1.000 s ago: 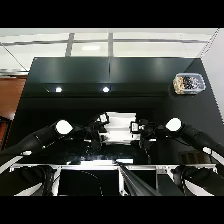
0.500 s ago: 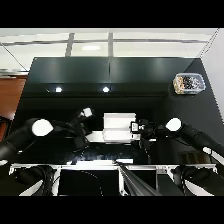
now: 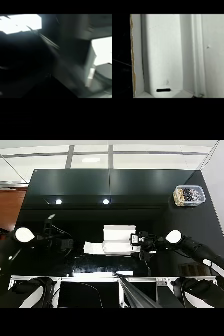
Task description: Fold the box and place the chain.
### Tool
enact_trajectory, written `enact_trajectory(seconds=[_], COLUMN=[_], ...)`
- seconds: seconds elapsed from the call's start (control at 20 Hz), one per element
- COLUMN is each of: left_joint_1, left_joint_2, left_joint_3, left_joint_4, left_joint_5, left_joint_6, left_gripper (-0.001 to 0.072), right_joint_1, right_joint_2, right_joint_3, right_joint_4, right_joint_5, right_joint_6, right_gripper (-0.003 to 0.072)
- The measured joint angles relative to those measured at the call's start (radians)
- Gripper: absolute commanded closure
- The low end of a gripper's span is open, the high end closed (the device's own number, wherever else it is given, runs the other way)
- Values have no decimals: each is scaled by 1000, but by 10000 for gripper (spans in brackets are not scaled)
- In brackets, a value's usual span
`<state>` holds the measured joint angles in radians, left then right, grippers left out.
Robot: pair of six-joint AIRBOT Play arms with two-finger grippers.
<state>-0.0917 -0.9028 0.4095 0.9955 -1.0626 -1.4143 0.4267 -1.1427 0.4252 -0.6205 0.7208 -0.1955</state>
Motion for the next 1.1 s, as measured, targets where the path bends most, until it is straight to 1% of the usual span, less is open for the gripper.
enact_trajectory(seconds=[0.1,0.2,0.35,0.65,0.8,0.9,0.95,1.05,1.1], left_joint_1=[18,17,-26,-136,-159,-166,-168,-171,-171], left_joint_2=[-85,-161,-230,-266,-270,-271,-271,-269,-267], left_joint_3=[-15,-23,-27,-29,-29,-29,-29,-25,-21], left_joint_4=[-134,-247,-353,-423,-451,-500,-538,-608,-628], left_joint_5=[-24,-21,10,61,106,118,117,103,91], left_joint_6=[57,113,170,219,240,304,356,438,465], left_gripper=[685,685,685,684,684,677,614,573,449], right_joint_1=[0,0,0,0,0,0,0,0,0], right_joint_2=[0,0,0,0,0,0,0,0,0], right_joint_3=[0,0,0,0,0,0,0,0,0], right_joint_4=[0,0,0,1,3,3,3,3,3], right_joint_5=[0,0,0,-5,-8,-8,-9,-9,-9], right_joint_6=[0,0,0,-1,0,0,0,0,0], right_gripper=[430,430,430,431,430,430,430,430,430])
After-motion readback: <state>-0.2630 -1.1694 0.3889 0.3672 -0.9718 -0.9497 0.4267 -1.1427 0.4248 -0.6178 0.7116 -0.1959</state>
